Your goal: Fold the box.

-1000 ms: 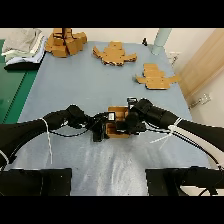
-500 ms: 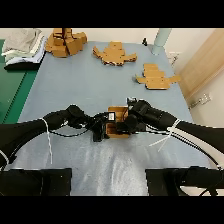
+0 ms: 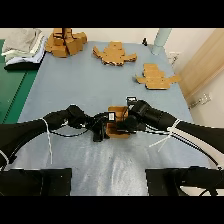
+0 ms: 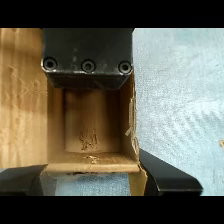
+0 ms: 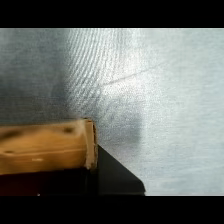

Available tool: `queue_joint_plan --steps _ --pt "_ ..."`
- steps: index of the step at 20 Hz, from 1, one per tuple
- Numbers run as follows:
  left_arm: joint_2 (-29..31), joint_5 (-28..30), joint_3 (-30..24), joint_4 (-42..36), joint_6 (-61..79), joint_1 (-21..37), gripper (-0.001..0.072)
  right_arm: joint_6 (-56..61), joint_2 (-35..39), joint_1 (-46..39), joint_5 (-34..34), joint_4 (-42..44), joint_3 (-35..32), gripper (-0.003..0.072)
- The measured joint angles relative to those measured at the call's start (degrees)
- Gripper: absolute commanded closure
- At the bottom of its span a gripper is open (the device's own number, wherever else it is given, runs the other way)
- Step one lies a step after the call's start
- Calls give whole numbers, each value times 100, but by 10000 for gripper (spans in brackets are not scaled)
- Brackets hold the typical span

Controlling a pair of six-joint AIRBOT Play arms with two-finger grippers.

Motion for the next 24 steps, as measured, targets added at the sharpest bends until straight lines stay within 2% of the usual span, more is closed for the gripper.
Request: queue_joint_plan --steps 1,2,3,14,24 --pt "0 2 0 0 0 0 183 -7 0 -2 -4 0 0 611" --pt "0 -2 0 0 0 2 183 -11 0 -2 -13 -4 0 400" --pt "0 -9 0 15 0 2 183 -31 -4 -4 -57 -26 -4 352" --pt "0 -4 0 4 0 2 183 -138 37 -4 15 258 4 337" --pt "0 -2 0 4 0 2 183 -199 490 -76 -131 313 103 338"
